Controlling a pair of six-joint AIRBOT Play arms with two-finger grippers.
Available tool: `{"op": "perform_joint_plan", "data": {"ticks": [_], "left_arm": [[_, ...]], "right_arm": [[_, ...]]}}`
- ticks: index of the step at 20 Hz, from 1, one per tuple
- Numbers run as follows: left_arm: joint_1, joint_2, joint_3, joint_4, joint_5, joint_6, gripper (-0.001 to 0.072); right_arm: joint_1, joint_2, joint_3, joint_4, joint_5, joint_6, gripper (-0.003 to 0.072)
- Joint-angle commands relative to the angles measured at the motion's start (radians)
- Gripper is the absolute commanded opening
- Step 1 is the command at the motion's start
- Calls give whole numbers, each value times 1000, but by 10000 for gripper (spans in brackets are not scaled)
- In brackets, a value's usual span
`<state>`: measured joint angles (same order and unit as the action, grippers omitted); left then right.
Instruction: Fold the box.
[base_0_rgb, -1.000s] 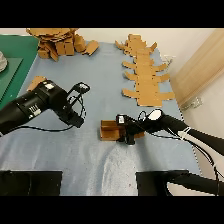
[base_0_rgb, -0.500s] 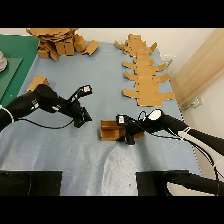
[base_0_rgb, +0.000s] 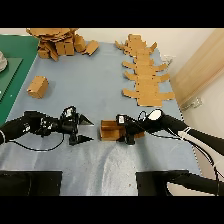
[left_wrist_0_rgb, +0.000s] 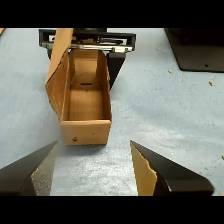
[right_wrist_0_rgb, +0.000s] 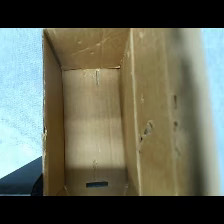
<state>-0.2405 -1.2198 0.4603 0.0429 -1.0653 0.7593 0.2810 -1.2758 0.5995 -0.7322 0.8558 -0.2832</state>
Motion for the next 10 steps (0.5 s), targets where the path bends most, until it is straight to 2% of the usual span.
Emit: {"op": "perform_joint_plan", "data": {"ticks": [1, 4, 7, 10], "left_arm": [[-22, 7, -13, 17, 7, -84, 692], [-110, 7, 19, 60, 153, -176, 692], [-224, 6, 50, 104, 378, -311, 692], [-285, 6, 78, 190, 411, -414, 693]], "right_arm": [[1, -1, 0, 14, 8, 2, 594], [1, -1, 0, 14, 8, 2, 594], [1, -1, 0, 14, 8, 2, 594], [1, -1, 0, 14, 8, 2, 594]]}}
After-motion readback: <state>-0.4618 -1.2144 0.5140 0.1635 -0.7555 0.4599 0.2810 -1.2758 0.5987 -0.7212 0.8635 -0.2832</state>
